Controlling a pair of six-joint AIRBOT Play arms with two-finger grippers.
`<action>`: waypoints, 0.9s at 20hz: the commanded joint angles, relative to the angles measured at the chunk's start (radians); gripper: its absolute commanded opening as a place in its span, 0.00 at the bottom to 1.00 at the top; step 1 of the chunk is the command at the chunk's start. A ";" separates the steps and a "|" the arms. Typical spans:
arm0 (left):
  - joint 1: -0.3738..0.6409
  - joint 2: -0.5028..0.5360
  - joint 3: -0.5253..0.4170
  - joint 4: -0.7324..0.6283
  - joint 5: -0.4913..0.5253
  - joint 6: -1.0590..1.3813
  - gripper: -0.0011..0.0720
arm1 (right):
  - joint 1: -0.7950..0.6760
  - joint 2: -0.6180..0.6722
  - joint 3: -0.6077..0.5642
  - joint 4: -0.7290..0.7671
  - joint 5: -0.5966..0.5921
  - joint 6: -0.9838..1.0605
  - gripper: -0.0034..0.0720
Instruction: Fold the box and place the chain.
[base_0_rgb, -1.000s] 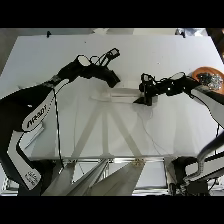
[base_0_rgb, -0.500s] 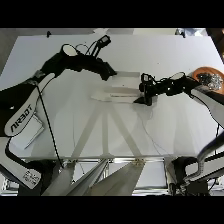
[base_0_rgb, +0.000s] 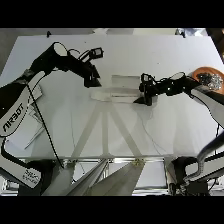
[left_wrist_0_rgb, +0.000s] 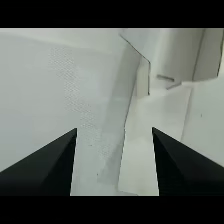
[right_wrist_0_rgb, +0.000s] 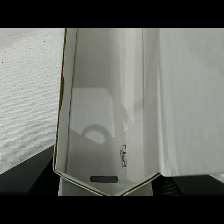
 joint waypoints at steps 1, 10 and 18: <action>-0.015 -0.005 -0.089 -0.035 0.042 0.317 0.74 | 0.000 0.000 0.000 0.000 0.000 0.000 0.36; -0.046 -0.011 -0.177 -0.185 0.076 0.478 0.72 | 0.000 0.000 0.000 0.000 0.000 0.000 0.36; -0.070 -0.028 -0.177 -0.187 0.037 0.478 0.69 | 0.000 0.000 0.000 0.000 0.000 0.000 0.36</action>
